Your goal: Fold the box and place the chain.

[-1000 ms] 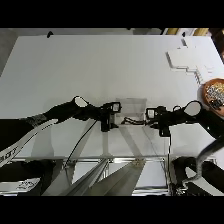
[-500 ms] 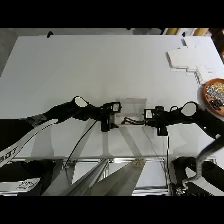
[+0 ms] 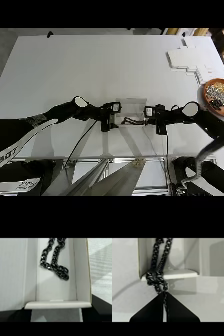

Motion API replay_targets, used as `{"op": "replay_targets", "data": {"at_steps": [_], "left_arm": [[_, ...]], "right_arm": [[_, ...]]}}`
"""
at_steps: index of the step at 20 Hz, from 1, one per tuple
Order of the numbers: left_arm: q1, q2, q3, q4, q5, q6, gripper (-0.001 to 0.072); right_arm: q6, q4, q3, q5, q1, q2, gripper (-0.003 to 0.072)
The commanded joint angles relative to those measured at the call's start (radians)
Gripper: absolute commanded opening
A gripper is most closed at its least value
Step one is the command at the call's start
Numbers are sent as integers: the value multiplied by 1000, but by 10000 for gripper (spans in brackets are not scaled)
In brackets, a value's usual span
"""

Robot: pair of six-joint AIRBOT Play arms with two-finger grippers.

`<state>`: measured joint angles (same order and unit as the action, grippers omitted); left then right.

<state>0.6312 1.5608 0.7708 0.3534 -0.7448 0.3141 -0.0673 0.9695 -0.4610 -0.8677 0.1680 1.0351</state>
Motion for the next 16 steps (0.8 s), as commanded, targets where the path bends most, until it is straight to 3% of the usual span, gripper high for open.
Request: {"op": "replay_targets", "data": {"at_steps": [1, 6, 9, 12, 16], "left_arm": [[0, 0, 0, 0, 0, 0, 288], [0, 0, 0, 0, 0, 0, 288], [0, 0, 0, 0, 0, 0, 288], [0, 0, 0, 0, 0, 0, 288], [0, 0, 0, 0, 0, 0, 288]], "right_arm": [[134, 2, 0, 15, 1, -86, 17], [343, -13, 0, 45, 1, -284, 17], [386, -177, 0, 46, 1, -370, 18], [382, -404, 0, 17, 9, -383, 18], [381, -458, 0, 132, 191, -346, 18]]}}
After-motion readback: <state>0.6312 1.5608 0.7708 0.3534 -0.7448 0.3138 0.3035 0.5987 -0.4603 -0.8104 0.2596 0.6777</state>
